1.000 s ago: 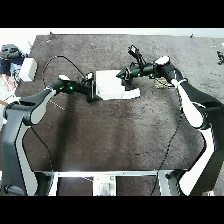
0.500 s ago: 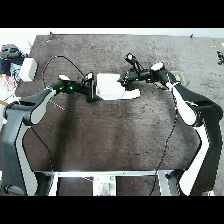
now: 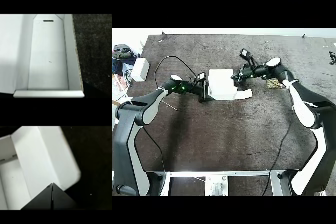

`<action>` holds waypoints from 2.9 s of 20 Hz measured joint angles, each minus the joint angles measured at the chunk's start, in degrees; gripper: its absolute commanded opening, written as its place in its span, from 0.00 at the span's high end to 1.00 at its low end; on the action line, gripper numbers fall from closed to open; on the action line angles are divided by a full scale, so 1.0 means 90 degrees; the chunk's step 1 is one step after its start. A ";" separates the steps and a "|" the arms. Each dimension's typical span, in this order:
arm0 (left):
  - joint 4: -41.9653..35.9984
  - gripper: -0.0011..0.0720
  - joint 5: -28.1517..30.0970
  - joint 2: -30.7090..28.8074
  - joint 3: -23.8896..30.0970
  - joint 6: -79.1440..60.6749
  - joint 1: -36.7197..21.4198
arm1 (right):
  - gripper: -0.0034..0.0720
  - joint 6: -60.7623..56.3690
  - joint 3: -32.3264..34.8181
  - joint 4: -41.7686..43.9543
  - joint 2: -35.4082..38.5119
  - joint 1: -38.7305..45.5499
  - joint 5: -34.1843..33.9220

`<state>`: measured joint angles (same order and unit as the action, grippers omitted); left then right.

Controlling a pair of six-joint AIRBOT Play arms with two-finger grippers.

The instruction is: Fold the box and place the chain.

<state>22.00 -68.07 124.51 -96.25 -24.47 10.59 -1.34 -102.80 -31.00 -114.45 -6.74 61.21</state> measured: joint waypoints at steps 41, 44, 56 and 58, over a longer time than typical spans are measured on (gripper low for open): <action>-0.0012 0.41 0.0010 0.0000 0.0000 -0.0002 -0.0002 | 0.65 0.0272 0.0000 -0.1860 -0.0287 -0.0389 0.1258; -0.0010 0.41 0.0007 0.0000 0.0000 -0.0005 -0.0002 | 0.59 0.0323 0.0000 -0.1741 -0.0301 -0.0444 0.1256; -0.0012 0.41 0.0005 0.0000 0.0000 0.0000 0.0000 | 0.00 0.0372 0.0000 -0.1634 -0.0452 -0.0561 0.1008; -0.0012 0.41 0.0005 0.0000 0.0000 0.0000 0.0000 | 0.24 0.0367 0.0000 -0.1647 -0.0454 -0.0561 0.1008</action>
<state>21.89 -68.03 124.51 -96.25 -24.47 10.59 1.96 -102.80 -45.82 -118.54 -11.79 70.28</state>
